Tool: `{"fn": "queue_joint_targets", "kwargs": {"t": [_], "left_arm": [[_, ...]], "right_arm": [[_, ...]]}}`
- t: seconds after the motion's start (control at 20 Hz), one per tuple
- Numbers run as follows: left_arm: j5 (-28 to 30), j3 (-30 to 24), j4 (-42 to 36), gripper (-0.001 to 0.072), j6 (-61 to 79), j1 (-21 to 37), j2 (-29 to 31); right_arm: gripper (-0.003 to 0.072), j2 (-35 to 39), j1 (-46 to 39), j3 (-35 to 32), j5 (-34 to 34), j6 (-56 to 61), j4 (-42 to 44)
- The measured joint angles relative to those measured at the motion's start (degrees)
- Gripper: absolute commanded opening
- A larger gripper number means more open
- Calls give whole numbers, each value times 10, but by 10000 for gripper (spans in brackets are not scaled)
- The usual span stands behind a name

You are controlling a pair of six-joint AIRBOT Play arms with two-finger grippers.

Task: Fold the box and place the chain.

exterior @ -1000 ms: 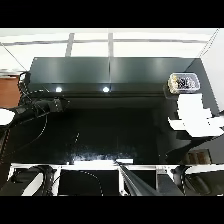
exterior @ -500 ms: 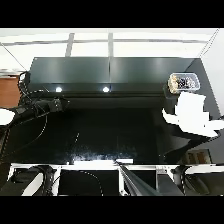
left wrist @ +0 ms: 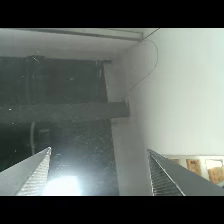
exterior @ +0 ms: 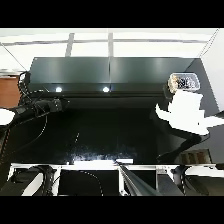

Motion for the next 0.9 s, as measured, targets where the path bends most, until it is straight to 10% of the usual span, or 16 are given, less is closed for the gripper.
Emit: {"fn": "queue_joint_targets", "kwargs": {"t": [0.5,0.9], "left_arm": [[-45,0,-18,709,-2,-3,-1],[-75,-1,-41,709,-2,-9,-2]], "right_arm": [[10,66,278,-73,-36,-10,116],[9,197,529,-223,-231,-30,169]]}}
